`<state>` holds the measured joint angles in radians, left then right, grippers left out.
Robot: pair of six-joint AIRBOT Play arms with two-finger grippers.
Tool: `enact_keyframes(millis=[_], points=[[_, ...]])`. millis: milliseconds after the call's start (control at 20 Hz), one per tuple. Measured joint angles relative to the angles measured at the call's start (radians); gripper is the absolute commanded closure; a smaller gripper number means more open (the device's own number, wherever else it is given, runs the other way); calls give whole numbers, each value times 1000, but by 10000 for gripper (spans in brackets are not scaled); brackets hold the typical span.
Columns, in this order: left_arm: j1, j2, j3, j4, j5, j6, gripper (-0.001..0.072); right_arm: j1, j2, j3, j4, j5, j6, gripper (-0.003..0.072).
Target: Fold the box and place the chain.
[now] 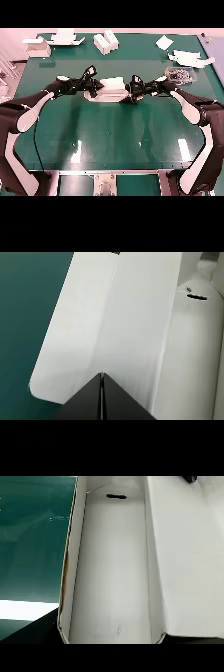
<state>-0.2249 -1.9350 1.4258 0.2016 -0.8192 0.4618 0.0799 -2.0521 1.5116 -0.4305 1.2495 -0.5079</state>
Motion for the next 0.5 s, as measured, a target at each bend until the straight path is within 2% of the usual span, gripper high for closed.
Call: enact_keyframes(millis=[150, 200, 250, 400, 500], points=[[0, 15, 4, 13, -3, 0, 674, 0, 0, 0, -1, 1, -2, 173], [0, 27, 10, 18, -6, 2, 469, 0, 0, 0, -2, 1, -2, 173], [3, 42, 15, 18, -8, 2, 402, 0, 0, 0, -1, 1, -2, 173], [36, 106, 25, 37, -33, -31, 400, 0, 0, 0, -1, 1, -2, 173], [72, 146, 28, 100, -103, -81, 398, 0, 0, 0, -1, 0, -2, 173]])
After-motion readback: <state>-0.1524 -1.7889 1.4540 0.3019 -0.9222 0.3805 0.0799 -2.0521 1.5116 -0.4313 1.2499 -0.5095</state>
